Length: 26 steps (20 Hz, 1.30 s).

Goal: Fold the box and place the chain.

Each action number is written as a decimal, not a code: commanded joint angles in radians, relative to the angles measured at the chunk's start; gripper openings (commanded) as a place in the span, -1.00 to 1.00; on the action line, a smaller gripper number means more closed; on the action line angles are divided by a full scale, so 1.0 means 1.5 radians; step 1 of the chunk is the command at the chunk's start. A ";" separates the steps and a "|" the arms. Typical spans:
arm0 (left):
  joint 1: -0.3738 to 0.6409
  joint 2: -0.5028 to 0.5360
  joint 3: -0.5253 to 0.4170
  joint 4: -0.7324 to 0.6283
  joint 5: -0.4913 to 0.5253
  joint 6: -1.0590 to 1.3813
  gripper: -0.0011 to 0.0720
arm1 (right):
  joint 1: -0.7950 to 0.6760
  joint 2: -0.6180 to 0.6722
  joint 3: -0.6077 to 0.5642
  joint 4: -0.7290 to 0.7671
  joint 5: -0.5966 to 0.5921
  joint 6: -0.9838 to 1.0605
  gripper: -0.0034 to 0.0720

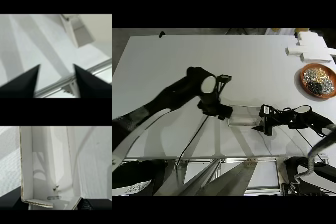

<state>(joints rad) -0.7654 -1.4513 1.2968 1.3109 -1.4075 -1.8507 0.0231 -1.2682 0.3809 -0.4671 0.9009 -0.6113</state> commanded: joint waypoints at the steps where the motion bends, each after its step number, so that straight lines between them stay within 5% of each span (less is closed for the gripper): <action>1: 0.062 0.113 -0.111 -0.010 0.044 0.197 0.92 | 0.001 0.001 0.001 0.000 0.000 0.000 0.32; 4: 0.134 0.207 -0.277 -0.111 0.206 0.626 0.93 | 0.001 0.001 0.001 0.000 0.000 0.000 0.32; 7: 0.184 0.224 -0.417 -0.297 0.339 1.151 0.93 | 0.001 0.001 0.001 0.000 0.000 0.000 0.32; 11: 0.193 0.127 -0.449 -0.515 0.380 1.530 0.93 | 0.001 0.001 0.001 0.000 0.000 0.000 0.32; 14: 0.188 0.051 -0.443 -0.628 0.411 1.614 0.94 | 0.001 0.001 0.001 0.000 0.000 0.000 0.32; 21: 0.152 -0.070 -0.325 -0.629 0.386 1.599 0.94 | 0.001 0.001 0.001 0.000 0.000 0.000 0.32; 26: 0.132 -0.090 -0.318 -0.624 0.375 1.588 0.95 | 0.001 0.001 0.001 0.000 0.000 0.000 0.32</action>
